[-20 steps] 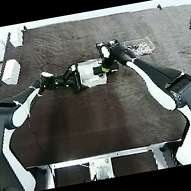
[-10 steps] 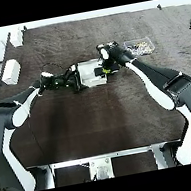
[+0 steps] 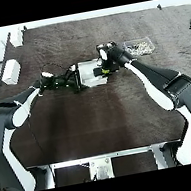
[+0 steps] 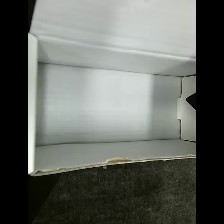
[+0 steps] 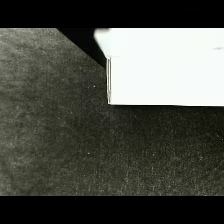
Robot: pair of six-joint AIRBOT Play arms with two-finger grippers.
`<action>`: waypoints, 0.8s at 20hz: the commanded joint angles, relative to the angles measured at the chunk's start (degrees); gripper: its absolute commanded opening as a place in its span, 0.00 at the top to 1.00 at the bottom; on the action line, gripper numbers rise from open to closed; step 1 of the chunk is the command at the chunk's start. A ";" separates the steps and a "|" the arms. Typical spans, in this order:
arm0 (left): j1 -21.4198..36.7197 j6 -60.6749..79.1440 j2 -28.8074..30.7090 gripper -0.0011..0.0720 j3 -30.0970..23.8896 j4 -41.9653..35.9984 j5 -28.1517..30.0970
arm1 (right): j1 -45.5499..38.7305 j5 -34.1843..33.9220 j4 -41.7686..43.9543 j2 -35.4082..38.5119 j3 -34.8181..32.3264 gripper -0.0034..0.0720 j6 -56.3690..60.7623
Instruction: Fold the box and place the chain.
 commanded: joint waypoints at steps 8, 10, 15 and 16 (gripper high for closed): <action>0.04 0.07 0.02 0.35 0.02 0.09 -0.02 | -0.68 1.40 0.37 3.13 0.04 0.36 -0.57; 0.04 0.09 0.02 0.35 0.02 0.09 -0.04 | -0.68 1.40 0.94 5.42 0.04 0.36 -2.34; 0.04 0.07 0.02 0.35 0.02 0.09 -0.04 | -2.80 -3.08 1.31 13.79 0.04 0.36 -14.05; 0.04 0.07 0.02 0.35 0.02 0.09 -0.02 | -4.46 -4.81 1.31 15.45 0.04 0.36 -16.17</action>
